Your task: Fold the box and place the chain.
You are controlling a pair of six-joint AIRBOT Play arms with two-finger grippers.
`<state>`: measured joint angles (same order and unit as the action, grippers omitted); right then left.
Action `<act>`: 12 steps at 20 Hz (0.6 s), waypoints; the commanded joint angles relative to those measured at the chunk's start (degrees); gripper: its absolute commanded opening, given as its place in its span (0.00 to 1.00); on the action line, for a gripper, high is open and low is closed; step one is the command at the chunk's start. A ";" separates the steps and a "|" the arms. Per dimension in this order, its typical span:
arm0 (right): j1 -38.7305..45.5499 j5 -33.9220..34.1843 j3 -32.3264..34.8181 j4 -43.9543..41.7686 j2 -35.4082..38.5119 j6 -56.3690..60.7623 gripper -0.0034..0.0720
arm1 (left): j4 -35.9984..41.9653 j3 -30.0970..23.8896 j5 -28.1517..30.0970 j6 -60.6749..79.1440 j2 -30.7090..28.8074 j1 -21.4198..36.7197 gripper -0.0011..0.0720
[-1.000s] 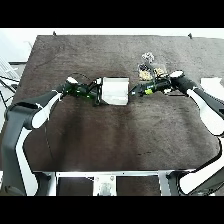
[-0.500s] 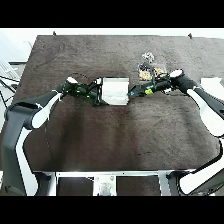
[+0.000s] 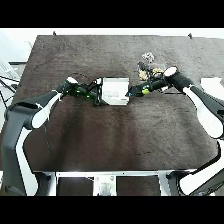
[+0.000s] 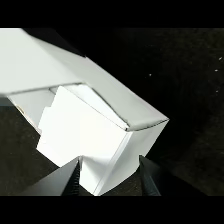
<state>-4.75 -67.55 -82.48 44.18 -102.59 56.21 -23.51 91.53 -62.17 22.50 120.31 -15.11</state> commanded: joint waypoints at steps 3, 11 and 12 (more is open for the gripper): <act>-1.84 1.07 -2.34 5.07 0.00 6.03 0.76 | -0.02 0.00 -0.04 0.00 0.00 0.04 0.41; -5.49 3.74 -3.52 11.69 -0.02 13.86 0.77 | -0.02 0.00 0.00 0.02 0.00 0.04 0.41; -6.08 4.09 -4.00 13.40 -0.04 15.32 0.77 | -0.02 0.00 0.00 0.00 0.00 0.04 0.41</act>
<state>-9.54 -64.42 -85.60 54.72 -102.59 67.96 -23.53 91.53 -62.24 22.50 120.31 -15.11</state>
